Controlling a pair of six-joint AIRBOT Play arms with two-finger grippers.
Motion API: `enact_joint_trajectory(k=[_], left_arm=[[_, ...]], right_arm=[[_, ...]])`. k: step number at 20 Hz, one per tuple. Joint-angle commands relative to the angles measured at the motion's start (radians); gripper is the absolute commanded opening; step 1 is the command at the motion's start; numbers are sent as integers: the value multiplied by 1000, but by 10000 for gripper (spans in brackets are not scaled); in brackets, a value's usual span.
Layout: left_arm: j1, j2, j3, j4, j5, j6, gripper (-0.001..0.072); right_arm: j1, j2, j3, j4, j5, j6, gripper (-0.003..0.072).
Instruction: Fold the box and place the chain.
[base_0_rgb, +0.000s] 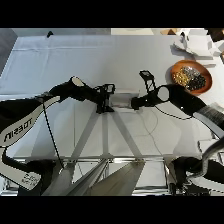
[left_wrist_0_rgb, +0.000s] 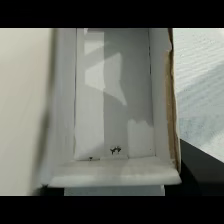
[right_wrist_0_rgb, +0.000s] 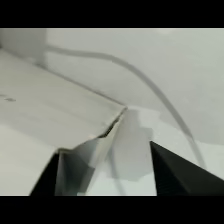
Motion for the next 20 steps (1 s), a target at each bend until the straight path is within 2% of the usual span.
enact_joint_trajectory(k=[1,5,7,9,10,13,16,18,20], left_arm=[[0,0,-1,0,-1,0,188],[0,0,0,0,0,-1,188],[0,0,-1,0,-1,0,188],[0,0,-1,0,0,0,188],[0,0,-1,0,-1,0,188],[0,0,0,0,0,0,188],[0,0,0,0,0,0,188],[0,0,0,0,-1,0,188],[0,0,0,0,-1,0,188]], right_arm=[[55,0,3,-213,-6,229,504],[107,-1,3,-257,-7,384,404],[127,-1,6,-257,-7,414,438],[137,-6,24,-249,7,414,575],[138,-21,51,-249,46,415,583],[138,-90,149,-257,171,477,581],[142,-117,172,-256,184,543,570],[143,-124,172,-262,195,549,491],[143,-132,172,-296,192,594,487]])
